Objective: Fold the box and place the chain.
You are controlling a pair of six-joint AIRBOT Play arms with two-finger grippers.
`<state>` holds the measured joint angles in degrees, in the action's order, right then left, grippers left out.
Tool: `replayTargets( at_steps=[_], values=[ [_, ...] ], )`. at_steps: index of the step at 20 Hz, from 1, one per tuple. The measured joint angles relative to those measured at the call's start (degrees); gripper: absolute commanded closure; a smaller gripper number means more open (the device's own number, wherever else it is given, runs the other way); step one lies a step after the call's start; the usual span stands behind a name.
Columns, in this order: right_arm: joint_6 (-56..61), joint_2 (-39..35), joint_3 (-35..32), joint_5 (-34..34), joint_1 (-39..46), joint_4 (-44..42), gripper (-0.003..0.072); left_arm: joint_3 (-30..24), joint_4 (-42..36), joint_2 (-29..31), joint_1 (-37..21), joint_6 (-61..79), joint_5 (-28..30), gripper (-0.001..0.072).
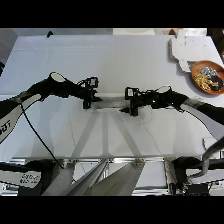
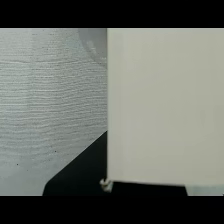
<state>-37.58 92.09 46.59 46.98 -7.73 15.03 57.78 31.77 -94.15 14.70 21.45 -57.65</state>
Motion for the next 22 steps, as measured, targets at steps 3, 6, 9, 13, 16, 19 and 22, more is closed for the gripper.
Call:
replayTargets(
  at_steps=[3,6,9,13,16,19,22],
  values=[
    [0.00,0.00,0.00,0.00,0.00,0.00,0.0211,0.00,0.00,0.00,0.00,0.00,0.00,0.0696],
    [0.00,0.00,0.00,0.00,0.00,0.00,0.0211,0.00,0.00,0.00,0.00,-0.02,0.00,0.0696],
    [0.00,0.00,0.00,0.00,0.00,0.00,0.0211,0.00,0.00,0.00,0.00,-0.02,0.00,0.0696],
    [-0.02,0.00,0.00,-0.02,0.00,0.00,0.0211,0.00,0.00,0.00,0.00,-0.02,-0.02,0.0696],
    [-0.04,0.00,0.00,0.00,0.00,0.02,0.0211,0.00,0.00,0.00,0.00,-0.04,-0.37,0.0680],
    [-0.04,0.00,0.00,-0.09,0.00,0.00,0.0211,0.00,-0.13,0.00,-0.02,-0.09,-1.70,0.0455],
    [-0.22,0.00,0.00,0.04,0.00,0.07,0.0211,0.00,-1.36,0.11,-0.33,-0.07,-1.66,0.0178]
  ],
)
